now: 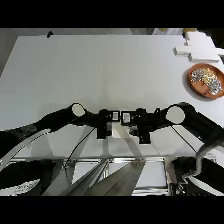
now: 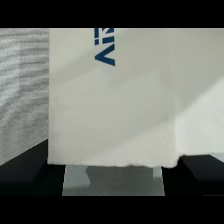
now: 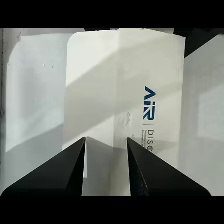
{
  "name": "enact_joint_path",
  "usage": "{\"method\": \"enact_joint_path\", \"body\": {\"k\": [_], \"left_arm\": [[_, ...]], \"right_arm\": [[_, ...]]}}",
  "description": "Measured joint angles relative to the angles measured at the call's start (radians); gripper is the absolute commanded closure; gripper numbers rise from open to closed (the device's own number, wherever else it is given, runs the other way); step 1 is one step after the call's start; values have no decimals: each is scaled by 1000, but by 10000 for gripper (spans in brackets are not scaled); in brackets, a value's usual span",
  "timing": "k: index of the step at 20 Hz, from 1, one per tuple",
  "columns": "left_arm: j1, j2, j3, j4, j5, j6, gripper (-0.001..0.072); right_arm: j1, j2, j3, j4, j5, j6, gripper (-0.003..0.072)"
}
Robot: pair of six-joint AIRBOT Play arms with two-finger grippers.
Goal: Fold the box and place the chain.
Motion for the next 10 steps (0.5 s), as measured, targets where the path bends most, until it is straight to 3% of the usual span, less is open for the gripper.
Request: {"method": "enact_joint_path", "body": {"k": [5,7,10], "left_arm": [[0,0,0,0,0,-1,530],[0,0,0,-1,0,-2,530],[0,0,0,0,0,-2,530]], "right_arm": [[8,0,0,-46,-53,52,407],[8,0,0,-60,-60,71,492],[9,0,0,-69,-64,85,509]]}}
